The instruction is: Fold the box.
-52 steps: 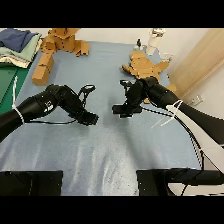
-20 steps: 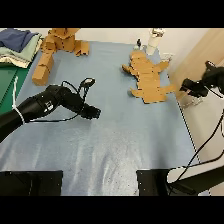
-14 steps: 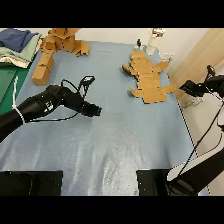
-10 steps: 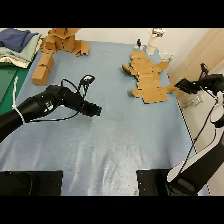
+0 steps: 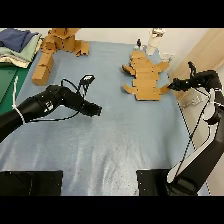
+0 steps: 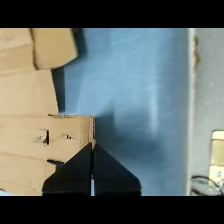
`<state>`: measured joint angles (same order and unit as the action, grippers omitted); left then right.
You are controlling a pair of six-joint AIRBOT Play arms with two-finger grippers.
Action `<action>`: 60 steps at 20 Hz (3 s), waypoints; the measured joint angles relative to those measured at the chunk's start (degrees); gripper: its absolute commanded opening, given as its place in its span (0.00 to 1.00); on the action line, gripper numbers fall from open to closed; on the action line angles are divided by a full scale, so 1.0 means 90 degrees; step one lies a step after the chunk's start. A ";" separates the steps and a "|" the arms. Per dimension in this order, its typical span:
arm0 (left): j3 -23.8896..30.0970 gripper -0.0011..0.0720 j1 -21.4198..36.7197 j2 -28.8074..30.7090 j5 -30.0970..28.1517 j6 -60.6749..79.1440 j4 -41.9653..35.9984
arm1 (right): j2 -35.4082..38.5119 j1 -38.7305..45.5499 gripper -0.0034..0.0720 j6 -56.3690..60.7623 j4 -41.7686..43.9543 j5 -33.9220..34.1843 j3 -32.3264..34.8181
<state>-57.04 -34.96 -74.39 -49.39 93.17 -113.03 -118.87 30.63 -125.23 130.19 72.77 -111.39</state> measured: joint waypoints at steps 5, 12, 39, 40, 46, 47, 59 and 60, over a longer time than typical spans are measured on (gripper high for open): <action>0.0000 0.66 0.0000 0.0000 -0.0119 -0.0087 -0.0010 | 0.0646 -0.0075 0.04 0.0100 0.0170 0.1098 0.0483; 0.0000 0.66 0.0029 0.0240 -0.0192 0.0437 0.0019 | 0.3439 -0.0634 0.04 0.0141 0.0279 0.0386 0.4609; 0.0083 0.66 0.1668 0.0945 -0.1698 0.1460 -0.1265 | 0.4097 -0.2596 0.04 0.0058 0.0119 0.0311 0.6521; 0.0097 0.66 0.1841 0.0920 -0.1800 0.1569 -0.1464 | 0.4170 -0.2739 0.04 -0.0041 0.0301 0.0313 0.6613; 0.0568 0.66 0.2752 0.0806 -0.2293 0.2195 -0.2424 | 0.5229 -0.4048 0.04 -0.0478 0.1231 -0.0775 0.8012; 0.0731 0.66 0.2849 0.0801 -0.2322 0.2259 -0.2501 | 0.5440 -0.4308 0.04 -0.0508 0.1321 -0.1061 0.8284; 0.2249 0.66 0.3252 0.0032 -0.1792 0.3621 -0.3801 | 0.6404 -0.5695 0.04 -0.0520 0.1695 -0.2633 0.9250; 0.2263 0.66 0.3232 -0.0073 -0.1751 0.3786 -0.3961 | 0.6409 -0.5710 0.04 -0.0517 0.1698 -0.2652 0.9255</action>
<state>-36.67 -5.87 -75.05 -65.14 127.24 -148.68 -61.19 -20.75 -129.88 145.47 48.90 -28.10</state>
